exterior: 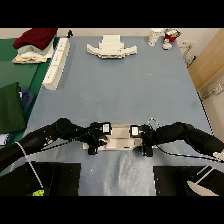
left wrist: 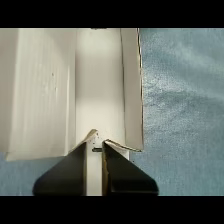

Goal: Fold the box.

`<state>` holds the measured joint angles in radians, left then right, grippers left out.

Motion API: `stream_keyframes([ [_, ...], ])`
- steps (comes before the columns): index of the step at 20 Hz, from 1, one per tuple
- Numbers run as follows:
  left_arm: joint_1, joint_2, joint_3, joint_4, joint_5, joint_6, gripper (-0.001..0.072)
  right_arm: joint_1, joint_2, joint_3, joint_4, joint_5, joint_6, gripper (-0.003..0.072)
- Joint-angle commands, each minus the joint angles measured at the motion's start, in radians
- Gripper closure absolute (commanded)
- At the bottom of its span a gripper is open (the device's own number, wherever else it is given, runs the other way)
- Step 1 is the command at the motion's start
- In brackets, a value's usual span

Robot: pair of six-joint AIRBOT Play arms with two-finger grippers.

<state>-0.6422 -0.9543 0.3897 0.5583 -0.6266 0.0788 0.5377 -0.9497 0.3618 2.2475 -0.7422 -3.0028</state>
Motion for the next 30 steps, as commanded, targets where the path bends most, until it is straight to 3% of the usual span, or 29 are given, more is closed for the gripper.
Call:
stream_keyframes([
  [1,-0.001,-0.001,0.001,-0.021,-0.003,0.004,0.0696,0.000,0.000,0.000,0.000,0.000,-0.001,0.0215],
  [10,-0.019,-0.049,0.001,-0.039,-0.001,0.000,0.0690,0.000,0.000,0.000,0.000,0.000,-0.001,0.0214],
  [12,-0.019,-0.049,0.001,-0.047,-0.001,0.000,0.0215,0.000,0.000,0.000,0.000,0.000,-0.001,0.0214],
  [16,-0.019,-0.049,0.001,-0.051,-0.002,0.000,0.0206,0.000,0.000,0.000,0.001,0.000,-0.001,0.0214],
  [18,-0.019,-0.049,0.001,-0.051,-0.005,-0.001,0.0208,0.000,0.000,0.000,0.000,0.000,-0.001,0.0214],
  [19,-0.019,-0.049,0.001,-0.050,-0.005,-0.021,0.0298,0.000,0.000,0.000,0.000,0.000,-0.001,0.0214],
  [20,-0.018,-0.048,0.001,-0.043,-0.004,-0.047,0.0499,0.000,0.000,0.000,0.000,0.000,-0.001,0.0214],
  [21,-0.017,-0.048,0.002,-0.017,-0.004,-0.079,0.0650,0.000,0.000,0.000,0.000,0.000,-0.001,0.0215],
  [22,-0.017,-0.048,0.005,0.033,-0.004,-0.149,0.0696,0.000,0.000,0.000,0.000,0.000,-0.001,0.0214],
  [25,-0.017,-0.048,0.034,0.237,-0.039,-0.485,0.0696,0.000,0.000,0.000,0.000,0.000,-0.001,0.0214],
  [30,-0.017,-0.041,0.161,0.464,-0.327,-0.949,0.0697,0.000,0.000,0.000,0.000,0.000,-0.001,0.0214],
])
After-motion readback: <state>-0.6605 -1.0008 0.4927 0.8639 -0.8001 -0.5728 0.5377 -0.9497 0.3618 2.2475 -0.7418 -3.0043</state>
